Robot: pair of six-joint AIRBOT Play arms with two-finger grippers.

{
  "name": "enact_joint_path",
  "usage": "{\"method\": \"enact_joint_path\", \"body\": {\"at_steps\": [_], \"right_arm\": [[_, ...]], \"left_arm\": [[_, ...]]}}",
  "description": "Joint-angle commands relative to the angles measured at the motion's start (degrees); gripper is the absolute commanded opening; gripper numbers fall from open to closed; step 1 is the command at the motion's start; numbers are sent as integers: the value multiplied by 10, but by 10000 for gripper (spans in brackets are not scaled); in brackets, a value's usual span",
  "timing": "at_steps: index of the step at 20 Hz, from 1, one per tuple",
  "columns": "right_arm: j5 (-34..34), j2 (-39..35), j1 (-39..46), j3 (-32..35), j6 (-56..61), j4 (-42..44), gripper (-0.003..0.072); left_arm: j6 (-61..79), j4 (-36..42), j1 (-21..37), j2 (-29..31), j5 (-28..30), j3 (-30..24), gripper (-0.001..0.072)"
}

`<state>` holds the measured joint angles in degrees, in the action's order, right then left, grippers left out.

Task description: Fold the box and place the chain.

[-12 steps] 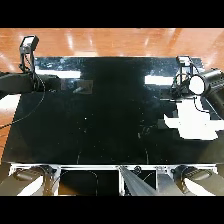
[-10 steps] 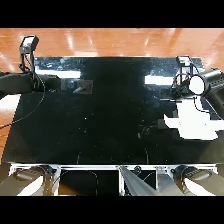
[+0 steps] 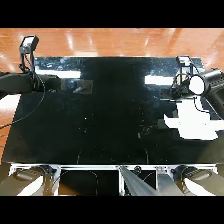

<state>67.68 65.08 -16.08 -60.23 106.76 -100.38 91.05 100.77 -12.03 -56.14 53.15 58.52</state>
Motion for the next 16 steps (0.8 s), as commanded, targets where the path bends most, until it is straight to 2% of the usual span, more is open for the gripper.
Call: {"method": "enact_joint_path", "body": {"at_steps": [1, 4, 8, 9, 10, 11, 12, 14, 16], "right_arm": [[0, 0, 0, 0, 0, 0, 34], [-52, 0, 0, 0, 0, 0, 34], [-131, 1, 0, 0, 0, -13, 37], [-156, 2, 2, 0, 3, -34, 133], [-177, 3, 10, 0, 6, -44, 699], [-178, 3, 25, -1, 7, -48, 716], [-165, 3, 52, -2, 6, -55, 716], [-137, 3, 156, -2, 3, -77, 716], [-138, 4, 309, -2, -7, -69, 716]], "left_arm": [[0, 0, 1, -2, -36, 0, 20], [0, 3, 1, -9, -97, 0, 20], [0, 24, 0, -35, -112, 0, 20], [0, 24, -2, -45, -113, 0, 20], [0, 24, -2, -55, -116, 0, 20], [0, 23, -2, -64, -123, 0, 21], [0, 24, -2, -74, -131, 0, 65], [-3, 28, -6, -91, -128, 0, 629], [-4, 38, -11, -100, -116, 0, 631]]}}
